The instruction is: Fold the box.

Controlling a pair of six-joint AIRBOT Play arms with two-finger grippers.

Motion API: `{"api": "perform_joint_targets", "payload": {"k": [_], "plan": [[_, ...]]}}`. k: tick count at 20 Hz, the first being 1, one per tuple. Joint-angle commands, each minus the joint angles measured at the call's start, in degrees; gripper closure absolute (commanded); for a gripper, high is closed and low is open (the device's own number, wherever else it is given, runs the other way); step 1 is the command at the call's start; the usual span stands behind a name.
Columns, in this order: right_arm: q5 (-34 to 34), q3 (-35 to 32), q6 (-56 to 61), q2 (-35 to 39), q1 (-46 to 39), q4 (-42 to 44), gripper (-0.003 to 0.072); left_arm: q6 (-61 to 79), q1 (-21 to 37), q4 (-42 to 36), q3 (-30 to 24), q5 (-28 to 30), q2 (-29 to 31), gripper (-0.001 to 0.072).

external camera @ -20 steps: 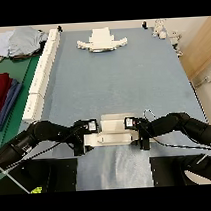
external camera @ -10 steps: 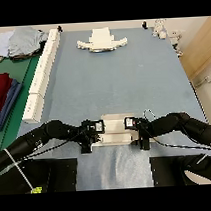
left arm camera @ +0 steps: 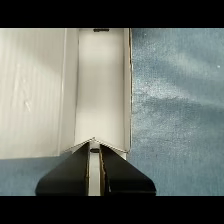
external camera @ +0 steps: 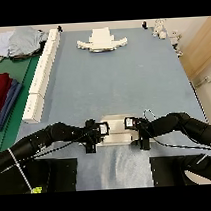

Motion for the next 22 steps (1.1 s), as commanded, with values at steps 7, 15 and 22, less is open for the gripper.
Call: {"api": "perform_joint_targets", "payload": {"k": [7,15,22], "plan": [[0.0,0.0,0.0,0.0,0.0,0.0,0.0178,0.1,-1.1,-4.3,0.0,1.1,-1.8,0.006],[0.0,0.0,0.0,0.0,0.0,0.0,0.0179,-4.8,-1.0,1.4,0.3,-1.7,-0.2,0.0694],[0.0,0.0,0.0,0.0,0.0,0.0,0.0178,-61.7,-1.0,40.5,5.2,-18.0,13.4,0.0695]]}}
